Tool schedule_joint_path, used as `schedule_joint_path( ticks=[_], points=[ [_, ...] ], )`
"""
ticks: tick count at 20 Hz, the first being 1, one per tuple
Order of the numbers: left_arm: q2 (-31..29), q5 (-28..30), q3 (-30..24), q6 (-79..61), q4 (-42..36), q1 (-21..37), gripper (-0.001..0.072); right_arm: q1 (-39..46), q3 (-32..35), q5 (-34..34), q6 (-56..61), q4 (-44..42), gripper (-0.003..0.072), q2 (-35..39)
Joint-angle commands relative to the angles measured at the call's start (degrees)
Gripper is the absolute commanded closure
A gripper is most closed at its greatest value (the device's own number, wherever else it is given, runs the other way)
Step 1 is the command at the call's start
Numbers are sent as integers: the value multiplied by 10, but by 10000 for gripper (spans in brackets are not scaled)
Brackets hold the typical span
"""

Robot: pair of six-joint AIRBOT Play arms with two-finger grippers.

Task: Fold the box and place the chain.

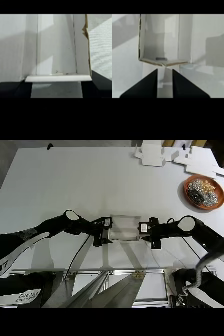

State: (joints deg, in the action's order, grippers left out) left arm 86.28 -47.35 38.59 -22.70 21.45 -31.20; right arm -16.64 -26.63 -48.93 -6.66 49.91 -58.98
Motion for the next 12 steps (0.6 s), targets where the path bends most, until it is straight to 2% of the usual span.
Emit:
schedule_joint_path(
  ticks=[1,7,8,11,12],
  points=[
    [0,0,0,0,0,0,576,-1,3,3,-29,-59,569,-20],
    [0,0,0,0,0,0,576,-8,3,15,-44,-129,567,-41],
    [0,0,0,0,0,0,576,-15,3,23,-44,-131,537,-41],
    [0,0,0,0,0,0,576,-26,3,36,-43,-131,344,-41],
    [0,0,0,0,0,0,576,-26,3,36,-38,-130,322,-41]
  ],
)
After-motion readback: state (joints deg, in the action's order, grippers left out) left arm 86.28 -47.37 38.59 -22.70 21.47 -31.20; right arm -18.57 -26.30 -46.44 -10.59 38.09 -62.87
